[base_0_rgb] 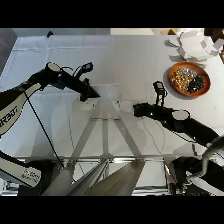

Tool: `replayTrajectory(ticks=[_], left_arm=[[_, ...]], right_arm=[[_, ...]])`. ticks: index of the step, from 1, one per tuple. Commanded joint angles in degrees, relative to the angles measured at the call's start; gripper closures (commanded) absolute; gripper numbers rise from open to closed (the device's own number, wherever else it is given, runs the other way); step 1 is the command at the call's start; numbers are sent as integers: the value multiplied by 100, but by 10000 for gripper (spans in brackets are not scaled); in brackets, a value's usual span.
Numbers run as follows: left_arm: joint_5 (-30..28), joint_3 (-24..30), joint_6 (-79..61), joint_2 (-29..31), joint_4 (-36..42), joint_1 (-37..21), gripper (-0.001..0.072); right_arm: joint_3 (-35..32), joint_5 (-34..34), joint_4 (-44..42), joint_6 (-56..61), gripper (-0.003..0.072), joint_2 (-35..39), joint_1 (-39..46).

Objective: Fold the box and place the chain.

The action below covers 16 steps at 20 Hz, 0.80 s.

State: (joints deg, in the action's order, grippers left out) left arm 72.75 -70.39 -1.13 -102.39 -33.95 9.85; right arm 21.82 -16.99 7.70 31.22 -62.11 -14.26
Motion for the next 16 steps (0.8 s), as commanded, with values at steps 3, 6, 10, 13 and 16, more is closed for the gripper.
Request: replayTrajectory(ticks=[3, 6, 10, 13, 16], left_arm=[[-9, -2, -22, 13, -35, 9, 703], [-7, -2, -17, 48, -35, 7, 701], [-7, -2, -15, 46, -35, 9, 700], [-9, -4, -15, 46, -35, 15, 700], [-4, -2, -15, 46, -35, 15, 700]], right_arm=[[-2, -9, 2, 0, 676, -4, -7], [-2, -9, 2, 0, 676, -4, -7], [-2, -9, 0, 0, 676, -4, -7], [-2, -9, 0, 0, 676, -4, -7], [-2, -13, -4, 2, 676, -4, -7]])
